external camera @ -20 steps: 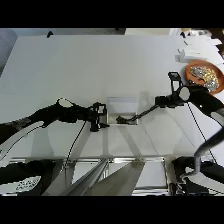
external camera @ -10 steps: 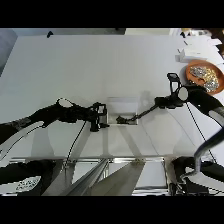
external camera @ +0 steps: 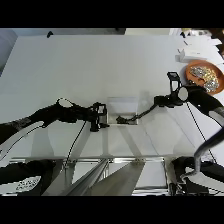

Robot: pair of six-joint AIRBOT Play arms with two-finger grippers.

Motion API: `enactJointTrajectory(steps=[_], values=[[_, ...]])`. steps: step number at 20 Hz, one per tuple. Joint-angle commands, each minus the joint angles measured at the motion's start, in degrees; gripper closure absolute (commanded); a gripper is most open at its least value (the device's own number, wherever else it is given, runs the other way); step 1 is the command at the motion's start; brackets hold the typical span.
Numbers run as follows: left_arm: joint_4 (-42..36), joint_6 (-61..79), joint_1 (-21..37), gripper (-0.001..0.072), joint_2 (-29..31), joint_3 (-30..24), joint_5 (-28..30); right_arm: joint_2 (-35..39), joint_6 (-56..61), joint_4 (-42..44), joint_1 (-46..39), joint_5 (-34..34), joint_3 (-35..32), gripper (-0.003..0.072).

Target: Fold the box and place the chain.

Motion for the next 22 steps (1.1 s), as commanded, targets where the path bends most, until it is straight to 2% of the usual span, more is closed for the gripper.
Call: enactJointTrajectory(steps=[1, 4, 6, 10, 13, 15, 22], values=[[0.0, 0.0, 0.0, 0.0484, 0.0, 0.0, 0.0, 1.6, 0.0, 0.2, 0.0, 0.3, 0.0, 0.0471], [0.0, 0.0, 0.0, 0.0484, 0.0, 0.0, 0.0, 1.5, 0.0, 0.2, 0.0, 0.3, 0.0, 0.0472], [0.0, 0.0, 0.0, 0.0484, 0.0, 0.0, 0.0, 1.5, 0.0, 0.1, 0.0, 0.0, 0.0, 0.0520], [0.0, 0.0, 0.0, 0.0484, 0.0, 0.0, 0.0, 0.7, -0.1, -0.3, 0.0, -0.3, 0.0, 0.0519], [0.0, 0.0, 0.0, 0.0484, 0.0, 0.0, 0.0, -1.0, -0.1, -0.7, 0.0, 0.0, 0.0, 0.0505], [0.0, 0.0, 0.0, 0.0484, 0.0, 0.0, 0.0, -1.2, -0.3, -0.8, 0.0, -0.3, 0.0, 0.0458], [0.0, 0.0, 0.0, 0.0484, 0.0, 0.0, 0.0, -1.2, -0.4, -1.4, 0.0, -2.0, 0.0, 0.0460]])
